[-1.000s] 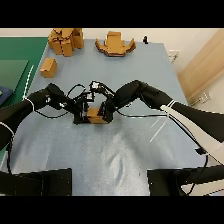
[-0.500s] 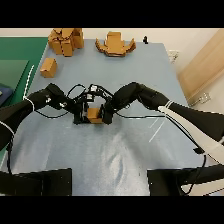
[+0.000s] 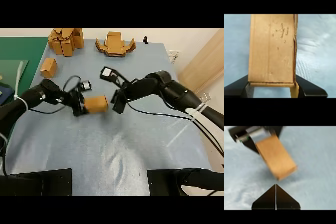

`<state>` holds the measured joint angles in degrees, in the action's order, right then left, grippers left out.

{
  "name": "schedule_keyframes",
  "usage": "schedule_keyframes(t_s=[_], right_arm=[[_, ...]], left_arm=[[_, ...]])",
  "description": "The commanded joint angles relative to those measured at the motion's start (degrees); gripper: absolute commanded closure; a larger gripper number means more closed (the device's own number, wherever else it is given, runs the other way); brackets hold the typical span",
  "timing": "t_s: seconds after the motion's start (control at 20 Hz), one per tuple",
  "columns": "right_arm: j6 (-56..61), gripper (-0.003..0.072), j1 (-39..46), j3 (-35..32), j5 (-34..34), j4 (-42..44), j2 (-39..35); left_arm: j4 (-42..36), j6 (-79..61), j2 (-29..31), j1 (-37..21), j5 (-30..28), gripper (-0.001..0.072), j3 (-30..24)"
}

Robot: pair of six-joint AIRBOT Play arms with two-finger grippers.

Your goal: Fold the box.

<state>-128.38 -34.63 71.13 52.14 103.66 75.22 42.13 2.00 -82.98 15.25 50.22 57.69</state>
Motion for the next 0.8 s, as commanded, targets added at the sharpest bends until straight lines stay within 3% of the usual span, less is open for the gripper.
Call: schedule_keyframes(t_s=[0.0, 0.1, 0.15, 0.3, 0.55, 0.6, 0.75], right_arm=[[13.09, 0.0683, 2.89, -3.06, -0.26, -11.28, -4.31], [14.16, 0.0683, 4.87, -5.40, -0.66, -10.80, -5.44], [14.47, 0.0683, 5.18, -6.27, -1.01, -10.67, -5.66], [14.47, 0.0683, 5.31, -7.63, -1.92, -8.63, -5.53], [14.47, 0.0683, 5.31, -7.80, -2.36, -5.79, -5.18], [14.47, 0.0683, 5.31, -7.80, -2.38, -5.62, -5.16], [15.21, 0.0683, 5.31, -7.80, -2.43, -5.62, -5.16]], left_arm=[[-0.15, 23.61, 5.31, -3.37, -20.59, 0.0694, 0.48], [0.39, 32.11, 6.08, -6.12, -29.59, 0.0695, 1.86], [1.62, 34.93, 4.90, -7.37, -29.68, 0.0695, 3.74], [13.09, 52.96, -4.44, -10.58, -23.04, 0.0695, 14.58], [37.68, 80.06, -19.74, -10.97, -14.62, 0.0696, 34.69], [40.98, 84.87, -22.32, -11.02, -12.07, 0.0696, 38.21], [41.44, 85.00, -27.41, -10.62, -6.27, 0.0695, 44.83]])
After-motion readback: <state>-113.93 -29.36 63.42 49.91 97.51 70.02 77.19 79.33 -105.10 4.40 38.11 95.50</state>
